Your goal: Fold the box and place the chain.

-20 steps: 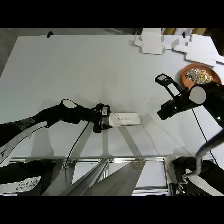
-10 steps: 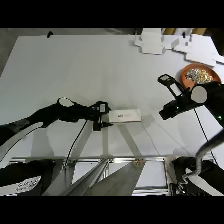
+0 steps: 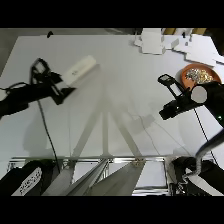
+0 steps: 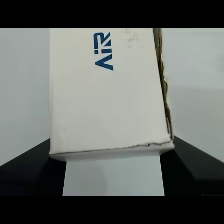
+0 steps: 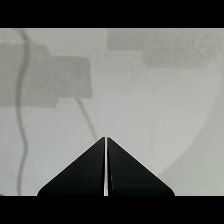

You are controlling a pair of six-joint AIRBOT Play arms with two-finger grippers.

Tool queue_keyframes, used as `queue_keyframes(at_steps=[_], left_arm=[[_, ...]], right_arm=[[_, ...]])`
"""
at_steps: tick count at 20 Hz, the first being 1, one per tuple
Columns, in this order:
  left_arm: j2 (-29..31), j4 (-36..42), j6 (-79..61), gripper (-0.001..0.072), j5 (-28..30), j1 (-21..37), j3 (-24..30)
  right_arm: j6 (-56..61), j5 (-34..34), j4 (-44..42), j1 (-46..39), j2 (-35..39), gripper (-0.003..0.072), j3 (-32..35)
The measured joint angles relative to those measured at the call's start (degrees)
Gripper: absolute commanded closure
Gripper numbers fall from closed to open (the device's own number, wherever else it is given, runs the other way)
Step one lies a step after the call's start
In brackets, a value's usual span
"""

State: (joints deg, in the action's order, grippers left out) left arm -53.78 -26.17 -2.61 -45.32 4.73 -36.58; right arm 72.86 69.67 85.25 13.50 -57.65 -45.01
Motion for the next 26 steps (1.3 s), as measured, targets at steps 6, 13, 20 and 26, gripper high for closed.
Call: queue_keyframes(at_steps=[6,13,20,26], left_arm=[[1.09,-15.17,23.10,0.0396,2.27,17.81,0.04],[-6.82,-39.93,50.07,0.0357,0.11,22.62,0.07],[-10.54,-47.63,59.91,0.0010,-6.03,23.12,0.09],[-4.94,-47.30,62.03,0.0012,-6.78,23.04,0.09]], right_arm=[[0.00,0.00,0.00,-0.02,0.00,0.0665,0.00],[0.02,0.00,0.00,-0.02,0.00,0.0665,0.00],[0.02,0.00,-0.02,-0.02,0.00,0.0665,0.00],[0.02,0.00,-0.02,0.00,0.00,0.0665,0.00]])
